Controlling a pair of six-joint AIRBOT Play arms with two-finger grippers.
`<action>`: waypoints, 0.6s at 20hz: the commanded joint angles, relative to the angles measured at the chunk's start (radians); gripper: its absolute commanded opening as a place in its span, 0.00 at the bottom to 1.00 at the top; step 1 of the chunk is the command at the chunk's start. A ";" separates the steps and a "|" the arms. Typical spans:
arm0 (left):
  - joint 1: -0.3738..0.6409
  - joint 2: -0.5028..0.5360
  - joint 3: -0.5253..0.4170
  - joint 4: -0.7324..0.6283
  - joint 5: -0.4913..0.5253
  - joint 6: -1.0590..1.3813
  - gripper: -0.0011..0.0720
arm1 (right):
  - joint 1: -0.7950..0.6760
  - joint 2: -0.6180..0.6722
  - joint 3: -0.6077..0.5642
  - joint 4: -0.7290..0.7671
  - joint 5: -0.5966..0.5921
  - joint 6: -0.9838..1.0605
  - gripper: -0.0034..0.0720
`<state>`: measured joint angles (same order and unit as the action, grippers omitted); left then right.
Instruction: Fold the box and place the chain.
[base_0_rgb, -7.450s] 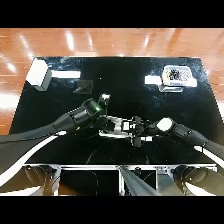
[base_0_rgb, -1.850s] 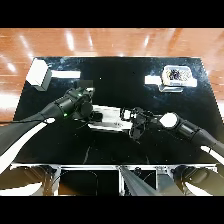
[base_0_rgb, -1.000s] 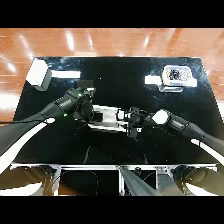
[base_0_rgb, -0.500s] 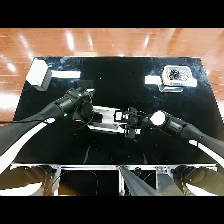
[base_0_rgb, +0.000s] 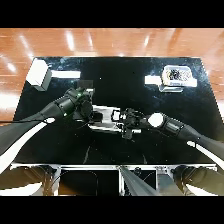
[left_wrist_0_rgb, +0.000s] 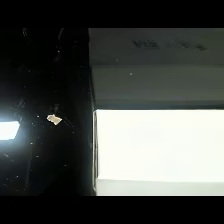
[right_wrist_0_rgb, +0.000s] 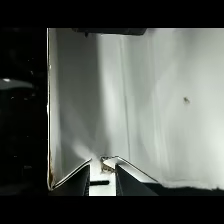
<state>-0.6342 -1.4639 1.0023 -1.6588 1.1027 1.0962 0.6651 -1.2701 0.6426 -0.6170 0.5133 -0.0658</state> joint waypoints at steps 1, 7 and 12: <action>0.000 0.000 0.000 -0.010 -0.008 0.000 0.04 | 0.007 -0.005 0.001 0.018 -0.007 0.001 0.31; 0.000 0.000 0.000 -0.011 -0.008 0.000 0.04 | 0.010 -0.005 0.001 0.018 -0.024 0.002 0.60; 0.000 0.000 0.000 -0.011 -0.008 0.000 0.04 | 0.010 -0.005 0.001 0.017 -0.024 0.001 0.56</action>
<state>-0.6342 -1.4639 1.0019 -1.6691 1.0939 1.0958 0.6746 -1.2747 0.6426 -0.6003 0.4896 -0.0647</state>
